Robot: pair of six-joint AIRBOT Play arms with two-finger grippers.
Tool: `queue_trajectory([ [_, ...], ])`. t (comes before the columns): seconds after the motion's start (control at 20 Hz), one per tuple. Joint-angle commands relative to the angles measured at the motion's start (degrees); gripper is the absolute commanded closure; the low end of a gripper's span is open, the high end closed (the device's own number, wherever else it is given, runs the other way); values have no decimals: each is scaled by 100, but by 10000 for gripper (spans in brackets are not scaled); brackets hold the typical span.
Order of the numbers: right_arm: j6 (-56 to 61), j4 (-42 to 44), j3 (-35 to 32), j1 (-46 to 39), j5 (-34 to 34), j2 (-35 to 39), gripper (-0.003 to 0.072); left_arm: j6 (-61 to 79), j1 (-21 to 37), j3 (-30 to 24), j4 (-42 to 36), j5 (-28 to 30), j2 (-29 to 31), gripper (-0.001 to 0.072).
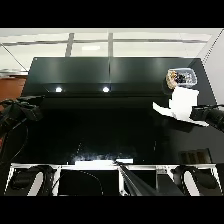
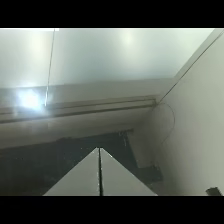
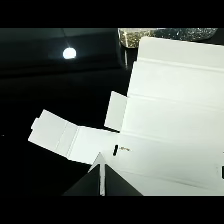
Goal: Fold the box and place the chain.
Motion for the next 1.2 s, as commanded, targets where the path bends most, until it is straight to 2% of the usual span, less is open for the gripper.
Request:
queue_trajectory([
  [0.0, 2, 0, -2, 0, 0, 4, 643, 0, 7, -2, 0, 0, 2, 680],
  [0.45, -66, -28, -2, 0, -17, 4, 644, 0, 7, -2, 0, 0, 2, 680],
  [0.6, -297, -393, -2, 0, -210, 4, 644, 0, 7, -2, -2, 2, 2, 680],
  [0.65, -289, -452, -2, -4, -479, 2, 644, 0, 7, -4, -9, 90, 0, 680],
  [0.7, -282, -422, -2, -2, -1047, -15, 643, 0, 7, -4, -87, 385, -7, 680],
  [0.8, -229, 310, -2, 0, -1952, -22, 644, -2, 7, -2, -245, 846, -7, 680],
  [1.0, -229, 658, 0, 0, -2577, -22, 643, 2, 7, -2, -1248, 1810, -61, 679],
  [1.05, -227, 662, 0, 0, -2680, -22, 644, 2, 7, -4, -1285, 1926, -101, 678],
  [1.1, -227, 699, 0, 0, -2741, -22, 644, 0, 7, -4, -1292, 1952, -186, 660],
  [1.15, -229, 848, 0, 0, -2765, -22, 644, 0, -4, -4, -1300, 1930, -328, 469],
])
